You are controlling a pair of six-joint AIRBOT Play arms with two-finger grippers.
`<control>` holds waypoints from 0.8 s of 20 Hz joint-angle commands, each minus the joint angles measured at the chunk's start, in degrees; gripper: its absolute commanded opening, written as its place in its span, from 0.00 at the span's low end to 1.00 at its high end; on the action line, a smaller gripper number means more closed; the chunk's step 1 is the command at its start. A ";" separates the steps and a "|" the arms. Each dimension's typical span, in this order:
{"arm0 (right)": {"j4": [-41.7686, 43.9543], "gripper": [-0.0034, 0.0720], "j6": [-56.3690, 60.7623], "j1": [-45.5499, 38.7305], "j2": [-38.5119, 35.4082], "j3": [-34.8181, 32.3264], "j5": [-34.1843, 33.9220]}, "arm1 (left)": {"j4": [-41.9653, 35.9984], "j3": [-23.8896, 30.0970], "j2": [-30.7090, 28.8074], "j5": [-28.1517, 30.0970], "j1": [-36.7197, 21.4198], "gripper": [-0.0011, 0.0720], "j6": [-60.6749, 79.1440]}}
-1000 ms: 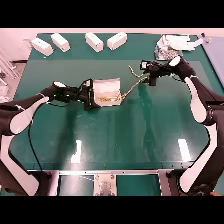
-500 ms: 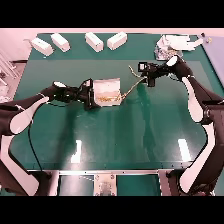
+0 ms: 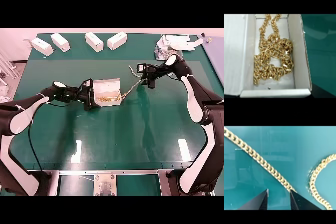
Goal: Fold the box and place the chain.
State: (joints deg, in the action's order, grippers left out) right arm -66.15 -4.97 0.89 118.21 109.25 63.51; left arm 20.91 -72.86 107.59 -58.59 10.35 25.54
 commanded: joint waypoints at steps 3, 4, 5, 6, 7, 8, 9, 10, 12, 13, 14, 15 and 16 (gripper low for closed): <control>-0.31 0.47 0.28 0.15 -0.46 0.22 2.86 | 0.02 -0.04 -0.02 0.02 -0.04 0.88 0.00; -0.48 0.47 1.05 0.33 -0.94 0.22 4.70 | 0.02 -0.04 -0.02 0.02 -0.04 0.88 0.00; -0.24 0.47 2.32 0.48 -1.62 0.22 6.10 | 0.02 -0.04 -0.02 0.02 -0.04 0.88 0.00; -0.07 0.47 2.43 0.90 -2.16 0.22 7.69 | 0.02 -0.04 -0.02 0.04 -0.04 0.88 0.00; 0.00 0.47 2.43 1.31 -2.49 0.22 8.57 | 0.02 -0.04 -0.02 0.04 -0.04 0.88 0.00; -0.59 0.47 2.40 1.62 -2.51 0.22 8.52 | 0.02 -0.04 -0.02 0.02 -0.04 0.88 0.00; -0.46 0.47 2.45 1.79 -2.51 0.13 8.57 | 0.02 -0.04 -0.02 0.02 -0.04 0.88 0.00; -0.37 0.47 2.64 1.90 -2.51 0.00 9.11 | 0.02 -0.04 -0.02 0.02 -0.04 0.87 0.02; -0.09 0.47 2.60 2.29 -2.51 -0.26 10.21 | 0.02 -0.04 -0.02 0.02 -0.04 0.88 0.00; 0.11 0.47 2.60 2.47 -2.45 -0.28 10.16 | 0.02 -0.04 -0.02 0.02 -0.04 0.88 0.00; 0.13 0.47 2.49 2.67 -2.45 -0.28 10.01 | 0.02 -0.04 -0.02 0.02 -0.04 0.88 0.00; 0.57 0.47 2.36 3.02 -2.45 -0.28 10.01 | 0.02 -0.04 -0.02 0.02 -0.04 0.88 0.00; 1.07 0.47 1.90 3.08 -2.45 -0.28 10.01 | 0.02 -0.04 -0.02 0.02 -0.04 0.88 0.00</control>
